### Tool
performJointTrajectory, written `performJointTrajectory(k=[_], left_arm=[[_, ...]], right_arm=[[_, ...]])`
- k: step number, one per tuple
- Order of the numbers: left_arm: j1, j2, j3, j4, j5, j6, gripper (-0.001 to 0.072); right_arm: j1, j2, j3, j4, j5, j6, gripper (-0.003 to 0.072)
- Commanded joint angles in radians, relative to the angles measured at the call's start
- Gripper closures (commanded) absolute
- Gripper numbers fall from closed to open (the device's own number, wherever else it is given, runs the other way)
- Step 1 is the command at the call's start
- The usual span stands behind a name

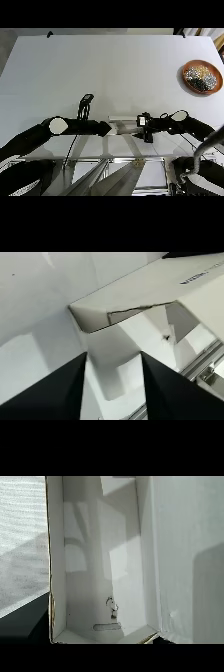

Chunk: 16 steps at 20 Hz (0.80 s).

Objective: Fold the box and place the chain.

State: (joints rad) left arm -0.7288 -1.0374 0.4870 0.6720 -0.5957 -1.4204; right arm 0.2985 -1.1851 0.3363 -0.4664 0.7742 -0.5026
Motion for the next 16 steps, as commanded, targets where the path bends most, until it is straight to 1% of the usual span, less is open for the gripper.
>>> performJointTrajectory(k=[1, 3, 5, 9, 13, 16], left_arm=[[-0.009, -0.005, 0.035, 0.002, 0.002, 0.007, 0.0290], [-0.009, -0.021, 0.039, 0.008, -0.001, 0.006, 0.0290], [-0.012, -0.045, 0.039, 0.044, -0.007, -0.040, 0.0290], [-0.052, -0.088, 0.051, 0.066, 0.006, -0.074, 0.0289], [-0.084, -0.150, 0.150, 0.213, -0.015, -0.221, 0.0289], [-0.103, -0.206, 0.215, 0.281, -0.055, -0.280, 0.0290]], right_arm=[[0.000, 0.001, 0.000, 0.000, 0.000, 0.001, 0.0346], [0.000, 0.000, 0.000, 0.000, 0.000, 0.000, 0.0346], [0.000, 0.001, 0.000, 0.000, 0.000, 0.000, 0.0346], [0.000, 0.000, 0.000, 0.000, 0.000, 0.000, 0.0346], [0.000, 0.001, 0.000, 0.000, 0.000, 0.000, 0.0346], [0.000, 0.000, 0.000, 0.000, 0.000, 0.000, 0.0346]])
